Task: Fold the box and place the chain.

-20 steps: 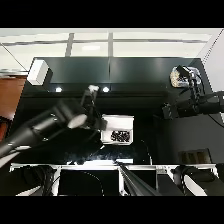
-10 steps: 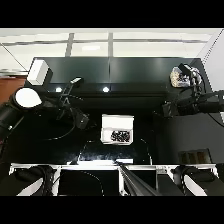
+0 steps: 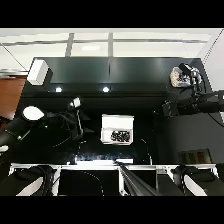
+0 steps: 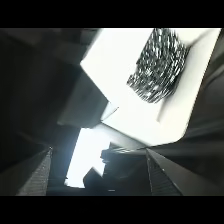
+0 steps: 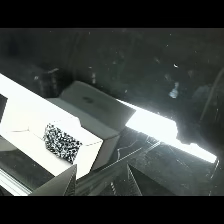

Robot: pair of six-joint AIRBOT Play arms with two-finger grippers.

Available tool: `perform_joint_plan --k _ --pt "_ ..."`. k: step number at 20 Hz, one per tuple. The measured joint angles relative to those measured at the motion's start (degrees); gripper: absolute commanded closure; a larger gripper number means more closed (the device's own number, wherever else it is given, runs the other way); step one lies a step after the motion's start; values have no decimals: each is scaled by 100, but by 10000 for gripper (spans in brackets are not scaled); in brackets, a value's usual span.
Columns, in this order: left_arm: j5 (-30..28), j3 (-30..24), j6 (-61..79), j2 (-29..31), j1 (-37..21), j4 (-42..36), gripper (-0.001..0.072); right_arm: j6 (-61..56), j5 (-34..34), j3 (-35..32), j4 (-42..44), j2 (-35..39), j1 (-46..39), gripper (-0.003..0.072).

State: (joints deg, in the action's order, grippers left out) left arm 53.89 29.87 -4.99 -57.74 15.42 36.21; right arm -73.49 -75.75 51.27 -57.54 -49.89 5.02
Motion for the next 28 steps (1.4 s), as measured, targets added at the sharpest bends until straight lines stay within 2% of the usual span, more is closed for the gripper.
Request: perform_joint_plan --k 4,8,14,28 --pt "-216 -83 1593 -317 317 -87 -2 -4 81 0 -2 0 0 311" --pt "-297 -109 2201 -778 584 -227 -2 -26 168 0 -2 0 2 311" --pt "-284 -101 2426 -1126 798 -579 -1 -42 341 0 0 0 0 311" --pt "-575 -72 2295 -1222 1156 -710 -1 -42 437 0 2 0 0 311"
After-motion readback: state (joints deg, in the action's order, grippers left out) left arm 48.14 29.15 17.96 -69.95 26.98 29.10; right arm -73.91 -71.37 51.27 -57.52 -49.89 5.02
